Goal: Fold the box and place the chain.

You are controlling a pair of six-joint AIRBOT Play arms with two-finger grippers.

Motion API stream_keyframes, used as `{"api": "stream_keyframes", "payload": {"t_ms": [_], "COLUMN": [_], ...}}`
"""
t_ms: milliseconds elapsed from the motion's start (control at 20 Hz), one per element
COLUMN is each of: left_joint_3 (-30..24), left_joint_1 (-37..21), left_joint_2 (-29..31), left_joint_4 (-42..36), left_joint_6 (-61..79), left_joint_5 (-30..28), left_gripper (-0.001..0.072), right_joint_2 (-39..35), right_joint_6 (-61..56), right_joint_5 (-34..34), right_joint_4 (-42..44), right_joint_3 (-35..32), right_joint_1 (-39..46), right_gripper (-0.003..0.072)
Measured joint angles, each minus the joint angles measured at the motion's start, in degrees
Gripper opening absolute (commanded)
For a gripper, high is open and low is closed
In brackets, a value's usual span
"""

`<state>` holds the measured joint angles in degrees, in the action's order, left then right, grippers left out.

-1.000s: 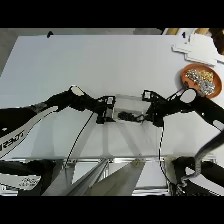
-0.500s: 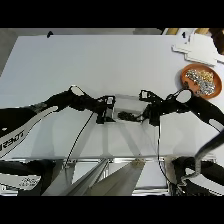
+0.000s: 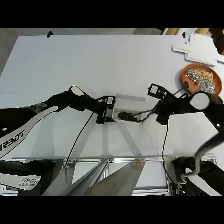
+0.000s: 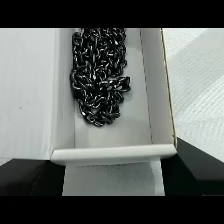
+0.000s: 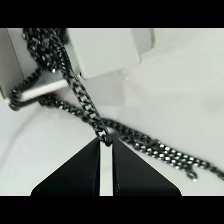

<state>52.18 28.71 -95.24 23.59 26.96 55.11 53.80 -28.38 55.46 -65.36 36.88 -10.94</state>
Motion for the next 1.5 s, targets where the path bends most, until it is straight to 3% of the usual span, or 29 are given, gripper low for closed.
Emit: {"api": "stream_keyframes", "payload": {"t_ms": [350,750,900,1100,1200,1350,1500], "left_joint_3": [0.0,0.0,0.0,0.0,0.0,0.0,0.0], "left_joint_1": [0.0,0.0,0.0,0.0,0.0,0.0,0.0], "left_joint_2": [0.0,0.0,0.0,0.0,0.0,0.0,0.0], "left_joint_4": [0.0,0.0,0.0,0.0,0.0,0.0,0.0], "left_joint_6": [0.0,0.0,0.0,0.0,0.0,0.0,0.0], "left_joint_5": [0.0,0.0,0.0,0.0,0.0,0.0,0.0], "left_gripper": [0.0137,0.0137,0.0137,0.0137,0.0137,0.0137,0.0137], "right_joint_2": [-8.3,-3.4,-0.5,2.0,2.7,3.0,1.1], "right_joint_6": [-0.5,0.3,-0.6,-8.2,-11.9,-15.6,-17.0], "right_joint_5": [1.9,-15.6,-19.3,-20.9,-19.7,-17.3,-13.4], "right_joint_4": [23.1,32.1,30.4,20.2,14.0,6.8,3.3], "right_joint_3": [0.0,0.0,0.0,0.0,0.0,0.0,0.0], "right_joint_1": [-2.9,-17.0,-18.9,-19.7,-19.8,-19.6,-16.8], "right_gripper": [0.0016,0.0016,0.0016,0.002,0.0132,0.0183,0.0183]}}
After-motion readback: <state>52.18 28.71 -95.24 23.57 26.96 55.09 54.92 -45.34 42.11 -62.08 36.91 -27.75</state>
